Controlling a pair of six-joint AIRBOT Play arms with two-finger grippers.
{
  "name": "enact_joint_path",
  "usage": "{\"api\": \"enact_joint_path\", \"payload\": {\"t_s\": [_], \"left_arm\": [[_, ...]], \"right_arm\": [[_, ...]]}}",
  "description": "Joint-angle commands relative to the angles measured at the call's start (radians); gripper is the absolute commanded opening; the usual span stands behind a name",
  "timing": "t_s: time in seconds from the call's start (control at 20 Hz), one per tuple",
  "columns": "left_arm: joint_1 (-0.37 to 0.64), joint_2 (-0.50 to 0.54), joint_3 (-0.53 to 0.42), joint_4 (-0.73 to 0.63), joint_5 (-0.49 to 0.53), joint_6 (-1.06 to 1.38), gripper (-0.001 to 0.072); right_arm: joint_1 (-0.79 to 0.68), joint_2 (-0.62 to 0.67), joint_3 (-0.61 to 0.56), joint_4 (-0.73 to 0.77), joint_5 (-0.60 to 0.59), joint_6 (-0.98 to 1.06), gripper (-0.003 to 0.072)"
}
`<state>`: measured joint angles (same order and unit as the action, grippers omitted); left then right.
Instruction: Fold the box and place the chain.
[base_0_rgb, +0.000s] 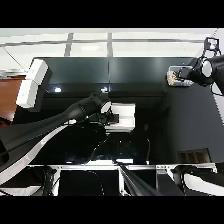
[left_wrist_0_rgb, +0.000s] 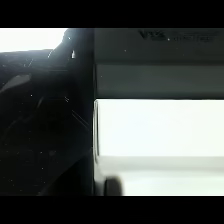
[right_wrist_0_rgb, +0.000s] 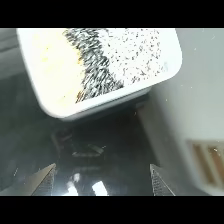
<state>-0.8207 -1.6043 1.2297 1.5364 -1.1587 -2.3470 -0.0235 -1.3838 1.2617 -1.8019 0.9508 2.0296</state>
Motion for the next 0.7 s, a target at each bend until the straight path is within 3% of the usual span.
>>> {"api": "enact_joint_path", "payload": {"t_s": [0.0,0.3,0.5,0.65], "left_arm": [[0.001,0.0,0.001,0.004,-0.005,-0.006,0.0027],[0.001,0.0,0.001,0.004,-0.002,-0.006,0.0027],[0.001,0.0,0.001,-0.001,-0.003,-0.006,0.0027],[0.001,0.0,0.001,-0.001,-0.002,-0.006,0.0027]], "right_arm": [[-0.108,-0.193,0.172,0.124,0.031,-0.013,0.0712],[-0.176,-0.56,0.646,0.149,0.233,-0.018,0.0711],[-0.193,-0.676,0.775,0.182,0.223,0.024,0.0711],[-0.194,-0.706,0.779,0.182,0.179,0.024,0.0711]]}}
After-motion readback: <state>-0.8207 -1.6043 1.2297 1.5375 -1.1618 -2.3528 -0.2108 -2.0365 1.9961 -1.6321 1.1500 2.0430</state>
